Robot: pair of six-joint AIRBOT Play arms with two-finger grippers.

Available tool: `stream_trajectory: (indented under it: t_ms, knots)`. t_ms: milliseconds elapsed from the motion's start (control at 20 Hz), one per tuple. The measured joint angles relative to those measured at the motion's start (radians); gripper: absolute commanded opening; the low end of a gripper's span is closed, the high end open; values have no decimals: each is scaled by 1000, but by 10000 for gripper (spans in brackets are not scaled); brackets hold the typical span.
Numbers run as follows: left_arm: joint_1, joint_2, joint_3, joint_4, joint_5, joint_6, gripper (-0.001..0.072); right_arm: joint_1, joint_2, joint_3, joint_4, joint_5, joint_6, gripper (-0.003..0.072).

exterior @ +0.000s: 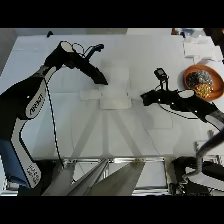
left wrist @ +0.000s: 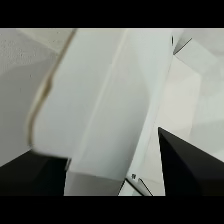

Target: Fold the box and place the chain.

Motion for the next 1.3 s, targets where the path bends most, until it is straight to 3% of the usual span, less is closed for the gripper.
stream_trajectory:
  t_ms: [150,300,350,1300]
  knots:
    - [-12,-5,3,-8,-6,43,359,0,0,0,0,0,0,15]
    - [-16,-6,5,-26,-12,82,76,0,0,0,-3,0,0,15]
    - [-16,-6,5,-36,-19,100,15,0,0,0,-3,-1,0,15]
    - [-19,-7,5,-56,-92,177,12,-1,0,0,0,-1,0,15]
